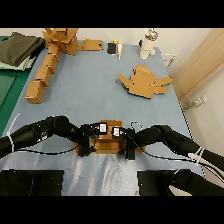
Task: Fold the box.
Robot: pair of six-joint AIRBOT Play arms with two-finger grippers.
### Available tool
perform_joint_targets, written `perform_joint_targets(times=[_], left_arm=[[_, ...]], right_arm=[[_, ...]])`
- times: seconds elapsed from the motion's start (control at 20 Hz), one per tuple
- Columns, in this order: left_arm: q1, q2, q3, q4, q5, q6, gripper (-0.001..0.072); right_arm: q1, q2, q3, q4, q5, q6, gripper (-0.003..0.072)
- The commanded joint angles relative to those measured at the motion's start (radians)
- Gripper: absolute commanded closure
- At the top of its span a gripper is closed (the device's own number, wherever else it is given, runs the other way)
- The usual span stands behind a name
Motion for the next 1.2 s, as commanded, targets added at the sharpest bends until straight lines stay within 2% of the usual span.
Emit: perform_joint_targets(times=[0.0, 0.1, 0.25, 0.4, 0.8, 0.85, 0.9, 1.1, 1.15], left_arm=[[0.073, 0.0, -0.033, -0.196, -0.034, 0.229, 0.0134], [0.122, -0.001, -0.047, -0.289, -0.068, 0.349, 0.0134], [0.154, -0.001, -0.054, -0.273, -0.1, 0.394, 0.0134], [0.154, -0.001, -0.055, -0.212, -0.101, 0.393, 0.0134], [0.091, -0.01, -0.057, -0.211, -0.085, 0.366, 0.0139], [0.083, -0.014, -0.057, -0.21, -0.062, 0.336, 0.0225], [0.079, -0.019, -0.057, -0.209, -0.053, 0.332, 0.0347], [0.079, -0.02, -0.057, -0.21, -0.056, 0.327, 0.0357], [0.079, -0.02, -0.056, -0.211, -0.053, 0.325, 0.0409]], right_arm=[[0.001, 0.0, 0.0, 0.0, 0.001, 0.0, 0.0185], [0.001, 0.0, 0.0, 0.0, 0.0, 0.0, 0.0186], [0.001, 0.0, 0.0, 0.0, 0.001, 0.0, 0.0185], [0.001, 0.0, 0.0, 0.0, 0.0, 0.0, 0.0185], [0.001, 0.0, 0.0, 0.0, 0.001, 0.0, 0.0185], [0.001, 0.0, 0.0, 0.0, 0.001, 0.0, 0.0185], [0.001, 0.0, 0.0, 0.0, 0.0, 0.0, 0.0186], [0.001, 0.0, 0.0, -0.001, 0.001, 0.0, 0.0185], [0.001, 0.0, 0.0, -0.003, 0.0, 0.0, 0.0185]])
